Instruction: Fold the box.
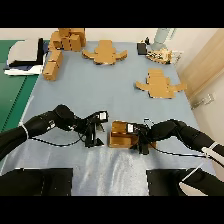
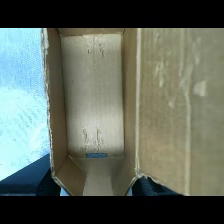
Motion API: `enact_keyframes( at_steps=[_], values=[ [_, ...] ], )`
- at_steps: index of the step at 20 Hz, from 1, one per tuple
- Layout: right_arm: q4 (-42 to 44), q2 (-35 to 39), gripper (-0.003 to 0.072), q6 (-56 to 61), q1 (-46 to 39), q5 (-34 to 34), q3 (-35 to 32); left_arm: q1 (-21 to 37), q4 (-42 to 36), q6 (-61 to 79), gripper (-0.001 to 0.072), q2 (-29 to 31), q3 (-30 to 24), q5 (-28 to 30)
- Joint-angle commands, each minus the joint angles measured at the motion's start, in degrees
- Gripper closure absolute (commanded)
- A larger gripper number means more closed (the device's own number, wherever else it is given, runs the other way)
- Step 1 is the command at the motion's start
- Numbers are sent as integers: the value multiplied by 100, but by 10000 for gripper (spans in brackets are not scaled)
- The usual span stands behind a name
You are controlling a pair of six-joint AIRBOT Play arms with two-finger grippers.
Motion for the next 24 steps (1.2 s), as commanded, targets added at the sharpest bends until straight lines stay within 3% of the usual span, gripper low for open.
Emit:
enact_keyframes(
  at_steps=[1,6,11,16,24],
  values=[
    [4,4,220,4,0,2,2,-339,-87,302,20,-166,-22,356],
    [4,4,220,4,0,2,2,-551,-90,229,2,-175,-24,680],
    [4,4,220,4,0,2,2,-962,-85,-457,2,-177,-24,1399],
    [4,4,220,4,0,2,2,-966,415,-479,2,-175,-24,1110],
    [2,4,220,4,0,2,2,-981,417,-459,2,-175,-15,916]
  ],
)
